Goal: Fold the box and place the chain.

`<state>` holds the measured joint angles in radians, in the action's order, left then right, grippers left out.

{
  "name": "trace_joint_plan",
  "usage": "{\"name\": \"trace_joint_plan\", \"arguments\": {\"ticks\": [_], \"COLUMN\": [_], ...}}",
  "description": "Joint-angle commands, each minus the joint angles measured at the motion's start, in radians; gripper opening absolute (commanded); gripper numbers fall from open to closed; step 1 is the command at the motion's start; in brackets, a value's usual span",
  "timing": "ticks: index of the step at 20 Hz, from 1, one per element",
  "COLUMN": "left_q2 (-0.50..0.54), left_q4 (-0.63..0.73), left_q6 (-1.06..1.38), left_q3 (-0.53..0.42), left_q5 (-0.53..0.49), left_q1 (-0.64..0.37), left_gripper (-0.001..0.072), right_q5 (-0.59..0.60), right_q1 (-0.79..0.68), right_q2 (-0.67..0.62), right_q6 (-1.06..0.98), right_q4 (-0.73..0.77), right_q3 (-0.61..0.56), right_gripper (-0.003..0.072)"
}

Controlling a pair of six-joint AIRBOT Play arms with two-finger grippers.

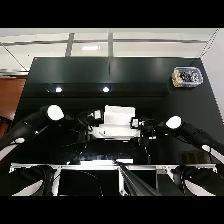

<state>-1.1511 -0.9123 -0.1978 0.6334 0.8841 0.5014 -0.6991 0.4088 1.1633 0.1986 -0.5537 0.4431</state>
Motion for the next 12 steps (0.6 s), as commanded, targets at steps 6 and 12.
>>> {"name": "trace_joint_plan", "arguments": {"ticks": [6,12], "left_q2": [-0.002,-0.002], "left_q4": [0.045,0.065], "left_q6": [0.018,0.018], "left_q3": [-0.025,-0.025], "left_q5": [-0.181,-0.139], "left_q1": [0.058,0.072], "left_gripper": [0.0694,0.0472], "right_q5": [-0.001,-0.001], "right_q1": [0.001,0.001], "right_q2": [0.001,0.001], "right_q6": [0.0,0.0], "right_q4": [0.0,0.0], "right_q3": [0.0,0.0], "right_gripper": [0.0427,0.0427]}}
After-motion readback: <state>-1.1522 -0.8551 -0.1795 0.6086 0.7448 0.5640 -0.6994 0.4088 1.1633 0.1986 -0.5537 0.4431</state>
